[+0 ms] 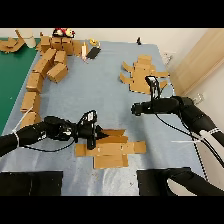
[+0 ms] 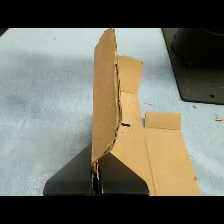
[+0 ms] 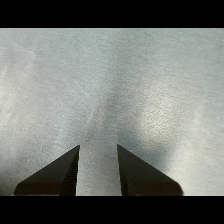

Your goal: Fold the box.

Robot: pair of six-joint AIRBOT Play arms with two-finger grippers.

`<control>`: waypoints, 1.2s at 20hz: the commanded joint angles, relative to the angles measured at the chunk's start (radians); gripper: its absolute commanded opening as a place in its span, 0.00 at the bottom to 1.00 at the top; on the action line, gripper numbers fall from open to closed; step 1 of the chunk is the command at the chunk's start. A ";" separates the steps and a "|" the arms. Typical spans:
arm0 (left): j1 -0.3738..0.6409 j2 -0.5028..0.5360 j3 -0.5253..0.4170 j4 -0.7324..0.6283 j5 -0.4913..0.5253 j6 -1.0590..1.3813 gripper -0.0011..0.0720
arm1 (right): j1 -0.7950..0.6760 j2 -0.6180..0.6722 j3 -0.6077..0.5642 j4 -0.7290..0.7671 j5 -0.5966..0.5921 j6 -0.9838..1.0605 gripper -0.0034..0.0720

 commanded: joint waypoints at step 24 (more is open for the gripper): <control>0.001 0.011 -0.037 -0.065 -0.058 0.082 0.03 | 0.000 0.000 0.001 0.009 0.000 0.000 0.52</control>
